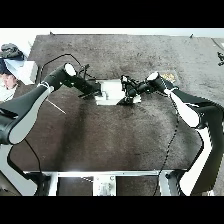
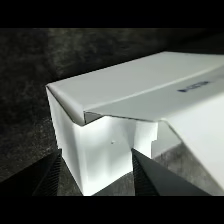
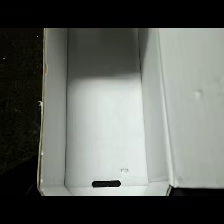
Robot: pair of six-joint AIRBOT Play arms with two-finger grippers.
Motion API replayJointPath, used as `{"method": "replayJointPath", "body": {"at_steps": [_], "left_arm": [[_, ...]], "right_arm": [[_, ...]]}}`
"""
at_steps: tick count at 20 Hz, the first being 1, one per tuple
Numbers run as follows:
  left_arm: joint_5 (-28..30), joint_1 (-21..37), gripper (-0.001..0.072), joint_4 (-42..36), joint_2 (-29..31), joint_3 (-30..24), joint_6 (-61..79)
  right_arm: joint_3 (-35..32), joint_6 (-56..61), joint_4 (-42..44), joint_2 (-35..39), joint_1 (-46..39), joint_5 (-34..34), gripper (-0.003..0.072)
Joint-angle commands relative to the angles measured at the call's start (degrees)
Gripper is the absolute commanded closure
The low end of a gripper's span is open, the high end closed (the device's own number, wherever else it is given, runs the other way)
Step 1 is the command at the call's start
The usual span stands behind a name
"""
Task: Fold the box and place the chain.
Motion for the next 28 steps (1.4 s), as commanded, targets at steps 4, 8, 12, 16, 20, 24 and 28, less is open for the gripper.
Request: {"method": "replayJointPath", "body": {"at_steps": [4,8,12,16,20,24,28], "left_arm": [[3.0,-3.1,0.0248,7.6,0.0,0.6,-10.1],[-0.9,-4.3,0.0248,11.9,-3.1,4.5,-15.6],[-12.3,-7.3,0.0250,22.8,-9.7,16.0,-21.6],[-15.9,-9.8,0.0310,30.7,-12.5,20.7,-24.5],[-16.3,-9.8,0.0315,33.9,-12.6,20.7,-26.5],[-14.9,-10.0,0.0419,35.0,-12.7,20.7,-28.0],[-15.5,-10.0,0.0540,35.0,-13.0,20.7,-28.3]], "right_arm": [[0.0,0.0,0.0,0.0,0.0,0.0,0.0340],[0.0,0.0,0.0,0.0,0.0,0.0,0.0340],[0.0,0.0,0.0,0.0,0.0,0.0,0.0340],[0.0,0.0,0.0,0.0,0.0,0.0,0.0340],[0.0,0.0,0.0,0.0,0.0,0.0,0.0340],[0.0,0.0,0.0,0.0,0.0,0.0,0.0340],[0.0,0.0,0.0,0.0,0.0,0.0,0.0340]]}}
